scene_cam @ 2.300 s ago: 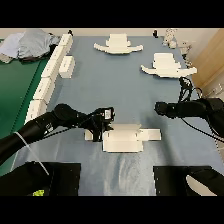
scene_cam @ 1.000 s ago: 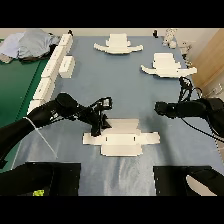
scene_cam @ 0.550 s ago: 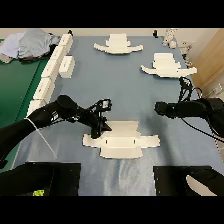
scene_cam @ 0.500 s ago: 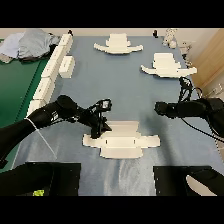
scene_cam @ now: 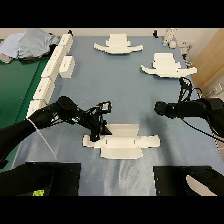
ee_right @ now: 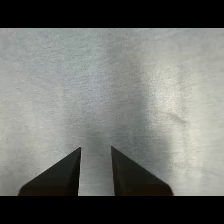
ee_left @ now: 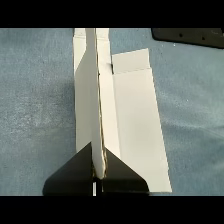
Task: Fold the box.
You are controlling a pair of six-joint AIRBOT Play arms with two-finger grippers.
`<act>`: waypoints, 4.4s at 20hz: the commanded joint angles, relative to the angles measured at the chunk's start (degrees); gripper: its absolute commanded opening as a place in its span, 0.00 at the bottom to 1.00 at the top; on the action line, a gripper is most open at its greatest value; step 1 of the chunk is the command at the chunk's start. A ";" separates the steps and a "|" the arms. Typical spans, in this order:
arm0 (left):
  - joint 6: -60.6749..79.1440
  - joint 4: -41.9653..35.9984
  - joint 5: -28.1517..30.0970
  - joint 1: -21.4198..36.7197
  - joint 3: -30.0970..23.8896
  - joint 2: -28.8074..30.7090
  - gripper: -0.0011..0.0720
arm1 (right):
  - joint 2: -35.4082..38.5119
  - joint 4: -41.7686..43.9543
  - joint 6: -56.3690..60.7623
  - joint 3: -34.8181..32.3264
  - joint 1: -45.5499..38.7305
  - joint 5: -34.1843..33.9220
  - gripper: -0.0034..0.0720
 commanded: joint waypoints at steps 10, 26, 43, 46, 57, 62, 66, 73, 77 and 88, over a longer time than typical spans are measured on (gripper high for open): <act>0.09 0.28 -0.48 0.00 -0.02 0.04 0.04 | 7.52 12.96 -8.48 -0.74 20.87 -27.30 0.05; 0.09 0.28 -0.48 0.00 -0.02 0.04 0.04 | -3.69 -20.65 -20.35 -4.98 54.31 -5.44 0.91; 0.09 0.28 -0.48 0.00 -0.02 0.04 0.04 | 1.16 -29.40 7.13 -0.61 54.16 -14.64 0.93; 0.09 0.28 -0.48 0.00 -0.02 0.04 0.04 | 1.49 -24.37 -7.87 -1.18 50.38 -12.48 1.00; 0.09 0.26 -0.50 0.00 -0.02 0.04 0.04 | 1.68 23.15 -89.72 -8.22 16.98 -4.37 1.00; 0.09 0.26 -0.50 0.00 -0.02 0.04 0.04 | -3.26 26.08 -92.59 -8.37 17.05 -4.50 1.00; 0.09 0.28 -0.50 0.00 -0.02 0.04 0.04 | -1.14 22.38 -90.20 -8.33 17.05 -5.73 1.00; 0.09 0.26 -0.50 0.00 -0.02 0.04 0.04 | -3.32 27.21 -96.87 -10.86 16.52 -7.19 0.98; 0.09 0.28 -0.48 0.00 -0.02 0.04 0.04 | -4.15 30.56 -101.18 -11.10 14.88 -5.40 0.98; 0.09 0.28 -0.48 0.00 -0.02 0.04 0.04 | -8.79 30.38 -101.18 -11.10 15.41 -3.37 0.95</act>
